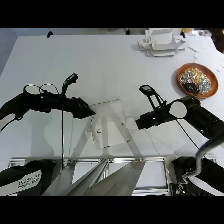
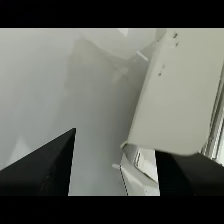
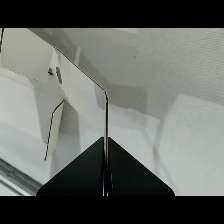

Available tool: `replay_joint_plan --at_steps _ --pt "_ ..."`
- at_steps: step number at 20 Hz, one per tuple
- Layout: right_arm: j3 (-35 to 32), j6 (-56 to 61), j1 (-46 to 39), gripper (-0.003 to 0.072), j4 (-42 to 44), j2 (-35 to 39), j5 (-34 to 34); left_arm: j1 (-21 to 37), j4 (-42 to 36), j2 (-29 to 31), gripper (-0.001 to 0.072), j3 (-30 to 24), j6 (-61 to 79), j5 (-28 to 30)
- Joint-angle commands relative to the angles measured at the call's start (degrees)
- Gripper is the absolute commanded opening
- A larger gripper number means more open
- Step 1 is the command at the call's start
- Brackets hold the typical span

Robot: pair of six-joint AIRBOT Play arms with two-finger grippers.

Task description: Fold the box and place the chain.

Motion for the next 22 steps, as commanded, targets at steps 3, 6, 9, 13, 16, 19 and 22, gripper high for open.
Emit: replay_joint_plan --at_steps 3,6,9,13,16,19,22 --pt "0.0 0.0 0.1 0.0011 0.8 0.0 0.1 -4.5 -3.0 -3.5 0.0508 0.1 7.3 -1.7" --pt "0.0 0.0 0.1 0.0011 1.3 0.0 0.1 -7.3 -2.3 -4.7 0.0490 0.1 9.4 -0.1" --pt "0.0 0.0 0.1 0.0011 1.3 0.0 0.1 -7.5 -0.8 -4.9 0.0263 0.1 9.6 3.6" --pt "0.0 0.0 0.1 0.0011 1.4 0.0 0.1 -6.9 0.6 -4.9 0.0004 0.6 12.3 4.8" --pt "0.0 0.0 0.1 0.0015 3.3 0.1 0.1 -7.0 1.3 -4.9 0.0000 1.4 22.3 2.5" --pt "0.6 0.0 0.1 0.0308 4.4 0.4 0.4 -8.3 0.6 -4.9 0.0000 4.6 26.0 3.5" --pt "4.5 0.0 -0.8 0.0406 1.1 2.3 3.0 -12.2 3.3 -4.9 0.0000 10.1 26.1 6.0"
